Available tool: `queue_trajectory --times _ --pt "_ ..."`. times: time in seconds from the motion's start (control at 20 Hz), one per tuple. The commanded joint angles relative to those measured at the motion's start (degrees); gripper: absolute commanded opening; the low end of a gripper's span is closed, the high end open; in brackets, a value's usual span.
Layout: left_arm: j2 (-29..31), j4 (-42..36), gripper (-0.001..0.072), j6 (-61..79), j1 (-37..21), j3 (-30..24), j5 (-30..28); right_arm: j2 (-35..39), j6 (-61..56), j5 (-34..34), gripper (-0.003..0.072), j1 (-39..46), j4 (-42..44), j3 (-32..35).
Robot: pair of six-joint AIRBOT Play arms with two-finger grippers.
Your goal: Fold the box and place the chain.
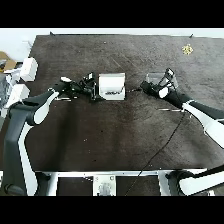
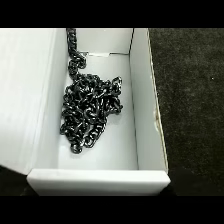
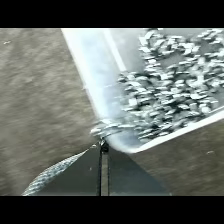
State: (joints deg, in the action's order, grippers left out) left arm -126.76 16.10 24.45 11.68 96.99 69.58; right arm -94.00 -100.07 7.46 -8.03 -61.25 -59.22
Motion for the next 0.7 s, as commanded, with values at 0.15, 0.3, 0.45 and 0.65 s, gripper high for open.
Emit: queue_trajectory --times 0.15,0.3,0.45,0.65 --pt "0.0 -0.1 0.0227 0.0 0.0 0.0 0.0 16.7 3.7 8.3 0.0003 -4.1 -4.6 0.0" --pt "0.0 -0.1 0.0227 0.0 0.0 0.0 0.0 25.0 6.4 8.6 0.0003 -9.6 -4.5 -0.1" --pt "0.0 -0.1 0.0227 0.0 0.0 0.0 0.0 28.6 6.5 3.0 0.0002 -14.4 -4.7 -2.3" --pt "0.0 -0.1 0.0227 0.0 0.0 0.0 0.0 27.9 6.5 0.7 0.0002 -20.5 -6.7 -8.1"
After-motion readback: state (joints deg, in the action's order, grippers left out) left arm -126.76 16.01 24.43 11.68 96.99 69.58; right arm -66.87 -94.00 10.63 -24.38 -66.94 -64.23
